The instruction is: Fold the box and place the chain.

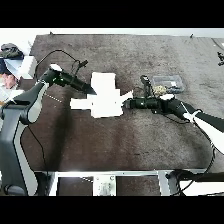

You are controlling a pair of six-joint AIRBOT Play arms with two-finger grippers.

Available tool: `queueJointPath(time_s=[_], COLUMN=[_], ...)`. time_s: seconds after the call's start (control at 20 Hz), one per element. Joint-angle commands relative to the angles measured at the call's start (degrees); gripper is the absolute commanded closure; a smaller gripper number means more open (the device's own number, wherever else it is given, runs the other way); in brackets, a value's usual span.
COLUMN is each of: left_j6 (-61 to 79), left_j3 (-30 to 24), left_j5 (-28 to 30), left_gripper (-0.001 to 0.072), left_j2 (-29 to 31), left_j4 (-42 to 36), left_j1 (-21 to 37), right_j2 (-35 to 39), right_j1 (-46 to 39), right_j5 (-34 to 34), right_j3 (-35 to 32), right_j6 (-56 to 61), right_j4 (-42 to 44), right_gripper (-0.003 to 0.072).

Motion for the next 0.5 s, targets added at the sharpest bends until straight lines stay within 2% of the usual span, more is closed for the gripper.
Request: queueJointPath(time_s=[0.0, 0.2, 0.45], left_j6=[4.46, 11.41, 27.54], left_j3=[0.07, 0.07, 0.07], left_j5=[-0.24, -2.73, -8.98], left_gripper=[0.0698, 0.0698, 0.07], left_j2=[0.04, 0.11, 0.15], left_j4=[-0.11, -0.13, -0.11], left_j1=[0.0, 0.0, 0.02], right_j2=[1.01, 5.77, 10.45], right_j1=[-1.46, -9.44, -16.96], right_j5=[1.49, 6.56, 10.21], right_j3=[0.07, 0.07, 0.07], right_j6=[0.13, 0.15, 0.17], right_j4=[-0.87, -3.45, -3.45], right_gripper=[0.0257, 0.0256, 0.0258])
